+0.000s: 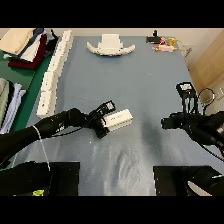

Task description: Fold the box.

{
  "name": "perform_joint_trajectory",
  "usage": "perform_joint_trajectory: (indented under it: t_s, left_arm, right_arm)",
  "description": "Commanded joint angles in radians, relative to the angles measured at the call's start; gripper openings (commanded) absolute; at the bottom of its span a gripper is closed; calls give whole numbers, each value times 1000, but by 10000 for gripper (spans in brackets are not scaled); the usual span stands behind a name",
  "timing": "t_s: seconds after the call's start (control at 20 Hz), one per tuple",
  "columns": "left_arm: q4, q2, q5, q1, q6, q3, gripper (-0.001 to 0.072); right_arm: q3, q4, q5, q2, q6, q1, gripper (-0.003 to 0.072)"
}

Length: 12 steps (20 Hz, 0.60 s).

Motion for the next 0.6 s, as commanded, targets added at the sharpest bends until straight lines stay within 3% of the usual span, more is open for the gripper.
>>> perform_joint_trajectory:
  t_s: [0.0, 0.55]
  left_arm:
    - [1, 0, -16, -1, -5, 1, 349]
    - [1, 1, -11, -1, -5, 1, 349]
  right_arm:
    - [1, 0, 0, 0, 0, 0, 3]
    - [1, 0, 0, 0, 0, 0, 3]
